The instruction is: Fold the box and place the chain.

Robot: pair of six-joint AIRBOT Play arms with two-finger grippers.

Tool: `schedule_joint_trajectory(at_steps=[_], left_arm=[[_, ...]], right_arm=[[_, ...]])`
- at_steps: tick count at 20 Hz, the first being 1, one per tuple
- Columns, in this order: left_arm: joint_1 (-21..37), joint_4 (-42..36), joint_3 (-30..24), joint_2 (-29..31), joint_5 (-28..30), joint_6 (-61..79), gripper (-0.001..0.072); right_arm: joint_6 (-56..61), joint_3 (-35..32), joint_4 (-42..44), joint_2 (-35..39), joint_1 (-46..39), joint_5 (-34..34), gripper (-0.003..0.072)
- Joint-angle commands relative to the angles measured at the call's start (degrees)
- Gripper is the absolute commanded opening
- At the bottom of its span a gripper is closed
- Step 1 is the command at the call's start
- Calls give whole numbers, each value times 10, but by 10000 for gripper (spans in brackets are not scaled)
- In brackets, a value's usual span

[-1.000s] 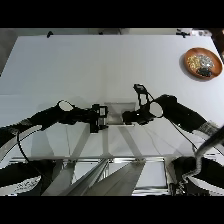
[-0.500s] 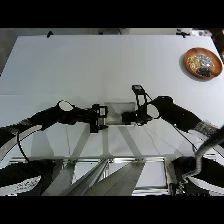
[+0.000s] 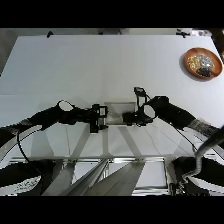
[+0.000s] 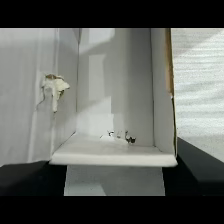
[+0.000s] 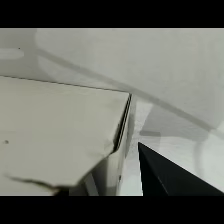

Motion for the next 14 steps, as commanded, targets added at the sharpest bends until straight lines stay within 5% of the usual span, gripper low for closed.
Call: schedule_joint_trajectory(at_steps=[1,6,14], left_arm=[[0,0,0,1,0,0,394],[0,0,0,0,0,0,394],[0,0,0,1,0,0,394]], right_arm=[[5,10,-17,-2,0,10,389],[4,37,-19,-10,0,16,172],[4,48,-20,-39,15,44,175]])
